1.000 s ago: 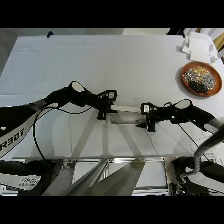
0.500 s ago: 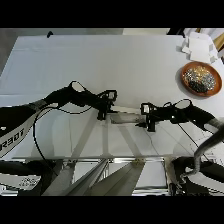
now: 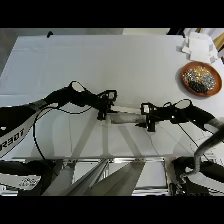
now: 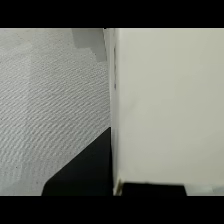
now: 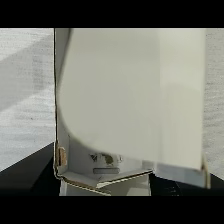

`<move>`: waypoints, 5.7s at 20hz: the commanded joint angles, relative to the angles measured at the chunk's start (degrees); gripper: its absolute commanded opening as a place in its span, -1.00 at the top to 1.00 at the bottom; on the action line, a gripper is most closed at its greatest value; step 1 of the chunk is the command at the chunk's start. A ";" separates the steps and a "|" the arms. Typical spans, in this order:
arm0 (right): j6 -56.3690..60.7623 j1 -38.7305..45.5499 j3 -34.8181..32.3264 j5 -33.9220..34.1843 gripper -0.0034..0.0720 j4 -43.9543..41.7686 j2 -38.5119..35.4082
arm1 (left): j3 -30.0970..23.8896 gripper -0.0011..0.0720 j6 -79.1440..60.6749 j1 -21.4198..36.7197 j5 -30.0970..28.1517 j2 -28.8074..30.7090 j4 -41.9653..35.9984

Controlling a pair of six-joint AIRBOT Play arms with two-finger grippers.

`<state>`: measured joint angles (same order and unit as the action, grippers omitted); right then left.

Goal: Fold the box and place the chain.

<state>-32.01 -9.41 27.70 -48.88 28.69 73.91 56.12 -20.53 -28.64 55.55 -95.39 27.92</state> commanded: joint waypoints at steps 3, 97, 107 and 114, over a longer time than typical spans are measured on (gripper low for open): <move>0.02 0.00 0.02 0.02 -0.16 -0.02 0.02 | 0.02 0.94 0.00 -0.02 -0.04 -0.04 0.00; 0.02 0.00 0.02 0.04 -0.16 -0.02 0.02 | -11.63 0.95 39.41 -4.90 -0.39 19.45 25.05; 0.02 0.00 0.02 0.04 -0.16 -0.02 0.02 | -12.41 0.05 20.55 -3.65 -6.93 19.08 25.62; 0.02 0.00 0.02 0.04 -0.16 -0.02 0.02 | -12.41 0.02 18.78 -3.98 -12.68 15.80 23.04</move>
<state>-32.01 -9.41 27.73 -48.84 28.69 73.91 43.72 -0.43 -32.38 45.39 -78.15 52.75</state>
